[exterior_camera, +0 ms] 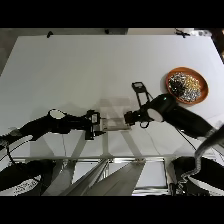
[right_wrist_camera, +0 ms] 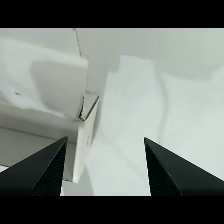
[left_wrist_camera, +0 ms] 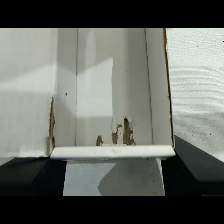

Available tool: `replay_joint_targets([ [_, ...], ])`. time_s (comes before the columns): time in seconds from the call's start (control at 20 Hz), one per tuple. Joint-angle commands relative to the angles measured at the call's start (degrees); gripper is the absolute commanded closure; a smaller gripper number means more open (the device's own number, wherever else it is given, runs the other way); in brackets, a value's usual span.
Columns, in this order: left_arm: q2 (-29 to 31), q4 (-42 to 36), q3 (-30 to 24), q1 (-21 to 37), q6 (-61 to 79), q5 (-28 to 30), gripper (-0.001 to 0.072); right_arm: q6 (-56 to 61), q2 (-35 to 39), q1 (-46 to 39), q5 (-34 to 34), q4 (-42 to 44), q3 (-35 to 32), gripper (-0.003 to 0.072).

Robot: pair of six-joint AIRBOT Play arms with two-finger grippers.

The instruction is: Fold the box and place the chain.

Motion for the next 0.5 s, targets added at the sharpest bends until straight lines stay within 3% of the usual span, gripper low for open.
replay_joint_targets([
  [0.0,-0.04,0.00,0.04,0.04,0.00,-0.02,0.0597,-6.10,8.85,-6.01,0.35,-2.82,3.48,0.0144],
  [0.2,-0.04,0.00,0.04,0.04,0.00,0.00,0.0598,-14.36,9.42,-23.78,-1.14,-8.98,7.48,0.0146],
  [0.45,-0.04,0.00,0.04,0.04,0.00,0.00,0.0597,-25.18,-1.81,-45.97,-9.29,-5.20,7.54,0.0145],
])
